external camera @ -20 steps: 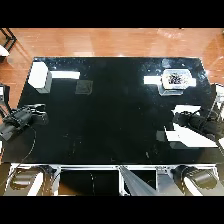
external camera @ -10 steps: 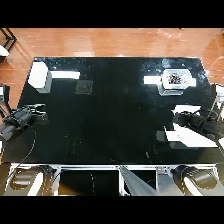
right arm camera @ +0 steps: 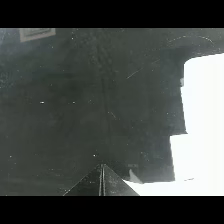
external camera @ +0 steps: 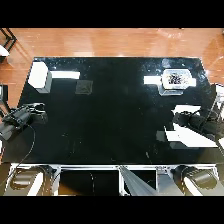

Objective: Fold the box and place the chain.

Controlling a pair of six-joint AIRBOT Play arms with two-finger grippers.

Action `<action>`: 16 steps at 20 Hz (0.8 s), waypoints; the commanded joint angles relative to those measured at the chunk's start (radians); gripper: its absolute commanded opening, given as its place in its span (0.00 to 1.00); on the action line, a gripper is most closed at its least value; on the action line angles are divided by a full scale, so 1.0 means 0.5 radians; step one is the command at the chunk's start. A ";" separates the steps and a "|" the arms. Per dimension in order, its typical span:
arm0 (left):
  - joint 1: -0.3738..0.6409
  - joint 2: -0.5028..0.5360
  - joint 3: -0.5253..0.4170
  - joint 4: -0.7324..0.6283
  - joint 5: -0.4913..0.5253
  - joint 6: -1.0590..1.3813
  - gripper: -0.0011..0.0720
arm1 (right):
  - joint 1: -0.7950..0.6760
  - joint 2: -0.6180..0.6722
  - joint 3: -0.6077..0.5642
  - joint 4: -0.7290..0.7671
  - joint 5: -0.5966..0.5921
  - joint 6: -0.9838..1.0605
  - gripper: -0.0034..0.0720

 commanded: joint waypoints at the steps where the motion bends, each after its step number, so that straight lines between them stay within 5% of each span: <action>1: -0.001 -0.003 -0.002 -0.001 0.057 0.001 0.05 | -0.001 0.002 -0.001 0.001 -0.027 0.001 0.07; 3: -0.001 -0.016 -0.002 -0.001 0.069 0.001 0.10 | -0.001 0.002 -0.001 -0.024 -0.158 0.002 0.08; 4: -0.004 -0.029 -0.002 -0.002 0.068 0.000 0.51 | -0.001 0.001 -0.001 -0.032 -0.222 0.002 0.35; 5: -0.005 -0.045 -0.002 -0.005 0.055 -0.011 0.87 | -0.002 -0.005 -0.001 -0.049 -0.270 0.002 0.98; 8: -0.005 -0.080 -0.002 -0.076 0.046 -0.015 0.88 | -0.008 -0.045 0.000 -0.230 -0.193 0.145 0.99; 10: -0.005 -0.080 -0.002 -0.144 0.046 -0.014 0.88 | -0.169 -0.114 0.023 -0.405 0.129 0.275 0.99; 12: -0.005 -0.080 -0.002 -0.145 0.042 -0.014 0.88 | -0.529 -0.234 0.092 -0.391 0.261 0.016 0.99; 16: -0.005 -0.081 -0.002 -0.165 0.027 -0.015 0.88 | -1.442 -0.568 0.362 -0.240 0.084 -0.361 0.99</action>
